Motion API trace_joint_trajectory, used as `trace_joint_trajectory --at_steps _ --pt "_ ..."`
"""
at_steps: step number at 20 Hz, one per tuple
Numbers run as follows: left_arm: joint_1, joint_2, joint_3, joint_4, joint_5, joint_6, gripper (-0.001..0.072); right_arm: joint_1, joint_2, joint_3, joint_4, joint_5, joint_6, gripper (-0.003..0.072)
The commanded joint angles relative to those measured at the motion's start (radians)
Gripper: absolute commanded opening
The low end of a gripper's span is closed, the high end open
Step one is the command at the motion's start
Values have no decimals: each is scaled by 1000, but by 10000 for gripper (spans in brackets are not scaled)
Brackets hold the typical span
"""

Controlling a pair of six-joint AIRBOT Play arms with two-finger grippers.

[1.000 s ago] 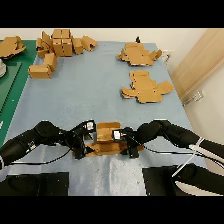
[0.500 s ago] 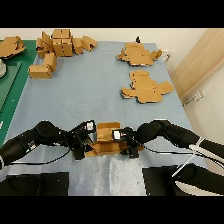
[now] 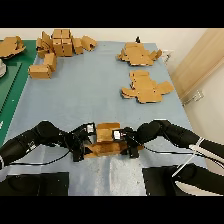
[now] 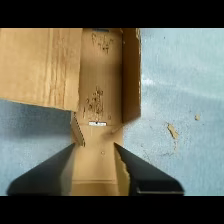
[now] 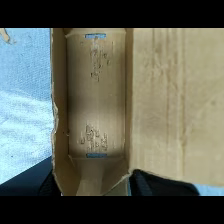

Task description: Fold the box.

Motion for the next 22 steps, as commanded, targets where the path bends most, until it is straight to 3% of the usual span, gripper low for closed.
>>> trace_joint_trajectory --at_steps 1,13,17,22 --pt "0 -1 3 46 -5 -27 435 1 0 0 0 0 0 572" --pt "-9 -1 37 10 -72 -49 434 1 -1 0 0 1 0 572" --pt "-87 -1 37 18 9 -81 434 1 -1 0 0 1 -2 572" --pt "-100 -1 37 54 67 -127 405 1 -1 0 0 1 -2 572"
